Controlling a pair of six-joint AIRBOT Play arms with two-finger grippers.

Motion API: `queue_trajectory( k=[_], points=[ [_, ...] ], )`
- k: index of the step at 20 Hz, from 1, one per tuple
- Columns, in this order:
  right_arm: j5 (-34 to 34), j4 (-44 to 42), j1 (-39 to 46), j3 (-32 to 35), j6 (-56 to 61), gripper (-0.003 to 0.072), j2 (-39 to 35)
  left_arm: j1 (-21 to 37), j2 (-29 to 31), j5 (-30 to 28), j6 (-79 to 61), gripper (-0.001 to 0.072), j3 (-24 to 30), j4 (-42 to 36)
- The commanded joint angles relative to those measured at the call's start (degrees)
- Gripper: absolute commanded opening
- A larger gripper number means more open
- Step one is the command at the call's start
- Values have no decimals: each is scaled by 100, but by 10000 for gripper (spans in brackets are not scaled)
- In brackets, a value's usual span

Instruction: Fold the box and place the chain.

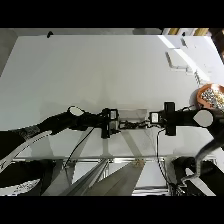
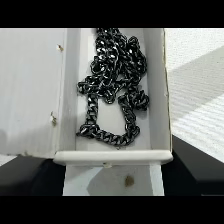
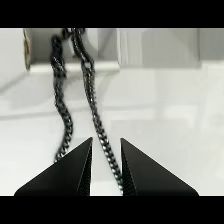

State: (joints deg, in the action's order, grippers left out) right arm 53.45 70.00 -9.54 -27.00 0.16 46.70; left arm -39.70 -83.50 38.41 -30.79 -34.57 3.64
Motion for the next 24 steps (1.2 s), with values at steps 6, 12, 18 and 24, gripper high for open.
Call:
queue_trajectory(
  k=[6, 12, 18, 24],
  points=[
    [-765, 68, 444, 24, -820, 175, 1298, -2, 0, 0, -2, 205, -2, 2],
    [-791, 68, 444, 24, -817, 69, 1646, -2, 0, 0, -2, 205, -2, 0],
    [-232, -4, 315, 22, -748, 19, 911, -2, 0, 0, -2, 205, -2, 0],
    [-144, -1587, -697, 24, -752, 19, -422, -2, 0, 2, -2, 205, -2, 0]
  ],
)
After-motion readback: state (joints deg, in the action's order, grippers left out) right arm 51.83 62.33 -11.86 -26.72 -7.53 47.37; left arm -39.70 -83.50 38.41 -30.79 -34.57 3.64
